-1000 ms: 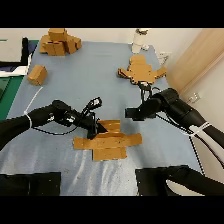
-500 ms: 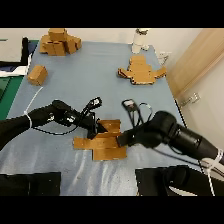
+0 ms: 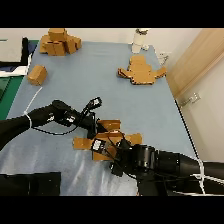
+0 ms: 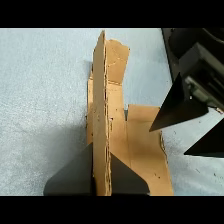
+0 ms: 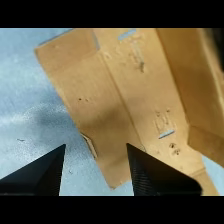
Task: Fold the box.
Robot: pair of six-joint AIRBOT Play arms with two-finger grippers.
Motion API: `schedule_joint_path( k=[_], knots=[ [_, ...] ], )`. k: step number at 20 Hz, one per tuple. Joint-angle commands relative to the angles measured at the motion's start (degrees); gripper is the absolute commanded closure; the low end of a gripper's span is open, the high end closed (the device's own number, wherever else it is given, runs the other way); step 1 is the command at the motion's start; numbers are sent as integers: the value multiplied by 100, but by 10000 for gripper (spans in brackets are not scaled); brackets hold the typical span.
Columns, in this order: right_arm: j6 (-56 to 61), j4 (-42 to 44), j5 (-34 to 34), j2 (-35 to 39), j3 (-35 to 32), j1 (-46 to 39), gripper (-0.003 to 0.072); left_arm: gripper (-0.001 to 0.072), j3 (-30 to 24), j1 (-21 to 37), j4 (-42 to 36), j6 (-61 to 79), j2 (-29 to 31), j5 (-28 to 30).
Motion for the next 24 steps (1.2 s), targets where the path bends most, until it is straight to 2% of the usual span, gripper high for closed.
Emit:
schedule_joint_path(
  k=[1,8,17,21,22,23,24],
  knots=[
    [-455,-37,116,-140,-44,105,118,693,0,4,2,0,-4,0],
    [-450,-756,116,-166,-48,101,118,694,0,4,2,0,-4,0],
    [-452,-444,94,-595,-46,105,118,693,0,4,2,2,-4,0],
    [-448,-715,81,-595,-39,105,120,694,0,4,2,0,-4,-2],
    [-446,-776,81,-595,-22,105,135,693,0,4,2,0,-4,0],
    [-444,-800,87,-592,-4,105,189,694,0,4,2,0,-4,-2],
    [-426,-820,87,-590,24,105,189,694,0,4,2,0,-4,0]
  ],
)
